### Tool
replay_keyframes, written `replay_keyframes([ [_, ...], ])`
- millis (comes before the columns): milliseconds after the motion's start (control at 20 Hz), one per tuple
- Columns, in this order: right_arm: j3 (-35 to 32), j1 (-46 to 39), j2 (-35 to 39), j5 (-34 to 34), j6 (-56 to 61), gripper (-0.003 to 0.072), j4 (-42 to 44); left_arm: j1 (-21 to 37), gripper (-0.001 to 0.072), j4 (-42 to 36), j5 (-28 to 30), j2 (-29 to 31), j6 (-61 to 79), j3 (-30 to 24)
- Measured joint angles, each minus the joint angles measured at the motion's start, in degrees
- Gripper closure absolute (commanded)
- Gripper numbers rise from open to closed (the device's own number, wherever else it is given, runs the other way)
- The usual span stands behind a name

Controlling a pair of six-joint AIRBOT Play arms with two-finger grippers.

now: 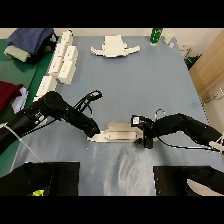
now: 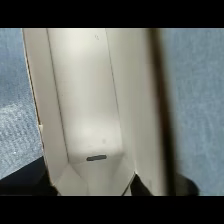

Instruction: Fold the box.

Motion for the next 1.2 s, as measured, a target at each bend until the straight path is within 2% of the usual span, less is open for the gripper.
replay_keyframes([
  [100,0.0,0.0,0.0,0.0,-0.02,0.0179,0.0,-3.61,0.0698,-4.66,1.53,0.09,-4.33,0.07],
  [300,0.0,0.0,0.0,0.02,0.0,0.0179,0.0,-8.7,0.0698,-12.24,11.89,-2.89,-9.49,2.29],
  [500,0.0,0.0,0.0,0.04,0.0,0.0179,0.02,-10.16,0.0698,-14.32,22.34,-7.69,-14.23,4.48],
  [600,0.0,0.0,0.0,0.02,0.0,0.0179,0.04,-10.45,0.0698,-13.99,25.59,-10.36,-17.0,4.9],
  [850,0.0,0.0,0.0,0.02,0.15,0.0179,0.07,-10.71,0.0698,-8.68,28.41,-16.35,-27.28,5.31],
  [1200,-0.02,-0.02,0.0,0.02,0.07,0.0179,0.07,-10.75,0.0698,-6.21,26.27,-20.33,-32.98,5.7],
])
